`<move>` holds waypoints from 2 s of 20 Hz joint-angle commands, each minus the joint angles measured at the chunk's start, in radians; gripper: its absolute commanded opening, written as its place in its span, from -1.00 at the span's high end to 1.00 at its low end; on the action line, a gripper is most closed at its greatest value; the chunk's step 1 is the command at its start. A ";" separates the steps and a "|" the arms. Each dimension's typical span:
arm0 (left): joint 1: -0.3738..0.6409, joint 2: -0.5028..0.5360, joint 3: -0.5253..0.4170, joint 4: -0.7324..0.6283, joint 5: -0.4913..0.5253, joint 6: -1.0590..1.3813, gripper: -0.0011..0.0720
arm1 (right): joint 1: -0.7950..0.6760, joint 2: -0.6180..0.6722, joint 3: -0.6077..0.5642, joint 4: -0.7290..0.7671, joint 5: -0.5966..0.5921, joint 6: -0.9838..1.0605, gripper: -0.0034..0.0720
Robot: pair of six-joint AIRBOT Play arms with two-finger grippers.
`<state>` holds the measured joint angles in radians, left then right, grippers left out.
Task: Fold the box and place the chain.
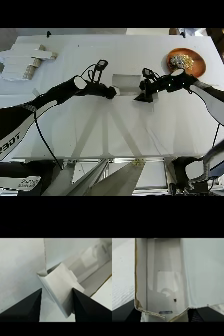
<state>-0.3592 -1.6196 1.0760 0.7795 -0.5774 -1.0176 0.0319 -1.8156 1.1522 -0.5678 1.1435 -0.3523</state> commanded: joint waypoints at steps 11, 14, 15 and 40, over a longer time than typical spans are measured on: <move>-0.072 -0.077 0.208 0.359 -0.217 -0.319 -0.09 | -0.001 0.000 0.001 -0.001 -0.003 0.001 -0.44; -0.092 -0.101 0.231 0.390 -0.208 -0.413 -0.09 | -0.001 0.000 0.001 -0.001 -0.003 0.001 -0.44; -0.095 -0.102 0.241 0.447 -0.224 -0.465 -0.08 | -0.001 0.000 0.001 -0.001 -0.003 0.001 -0.44; -0.109 -0.285 0.609 0.665 -0.629 -0.900 0.12 | -0.001 0.000 0.001 -0.001 -0.003 0.001 -0.44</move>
<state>-0.4606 -1.8797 1.6604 1.3994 -1.1694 -1.8942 0.0307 -1.8156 1.1522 -0.5694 1.1389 -0.3508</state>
